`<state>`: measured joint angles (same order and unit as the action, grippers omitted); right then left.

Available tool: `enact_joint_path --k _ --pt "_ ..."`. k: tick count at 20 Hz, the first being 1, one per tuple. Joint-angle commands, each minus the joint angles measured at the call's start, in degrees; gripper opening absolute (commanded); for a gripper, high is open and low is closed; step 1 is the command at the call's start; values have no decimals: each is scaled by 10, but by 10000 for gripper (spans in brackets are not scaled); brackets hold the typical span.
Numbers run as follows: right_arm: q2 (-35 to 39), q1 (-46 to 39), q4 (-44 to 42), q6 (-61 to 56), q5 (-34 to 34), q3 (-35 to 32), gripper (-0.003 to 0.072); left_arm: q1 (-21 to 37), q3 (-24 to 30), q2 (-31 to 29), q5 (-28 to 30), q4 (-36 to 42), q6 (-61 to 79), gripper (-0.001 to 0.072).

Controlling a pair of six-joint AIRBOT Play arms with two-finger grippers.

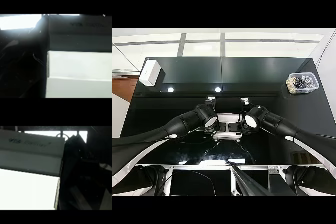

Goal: Fold the box and place the chain.

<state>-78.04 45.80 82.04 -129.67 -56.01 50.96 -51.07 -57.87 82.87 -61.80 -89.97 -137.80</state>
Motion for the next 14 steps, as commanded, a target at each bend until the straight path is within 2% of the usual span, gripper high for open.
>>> enact_joint_path --k 1,2,6,7,8,9,11,14 --pt "0 0 2 -2 -1 2 78 0 0 0 0 2 -2 29" --pt "0 0 3 -1 0 2 53 0 0 0 0 2 -2 30" --pt "0 0 6 -2 -1 2 61 0 0 0 0 2 -2 29" --pt "2 0 8 -2 -1 2 194 0 0 0 0 2 -2 30" --pt "3 0 11 -2 -4 2 296 0 0 0 0 2 -2 30" --pt "5 0 14 -2 -9 5 296 0 0 0 0 2 -2 30" --pt "9 0 21 -2 -19 14 439 0 0 0 0 2 -2 29" --pt "14 0 27 8 -43 31 441 0 0 0 0 2 -2 29"
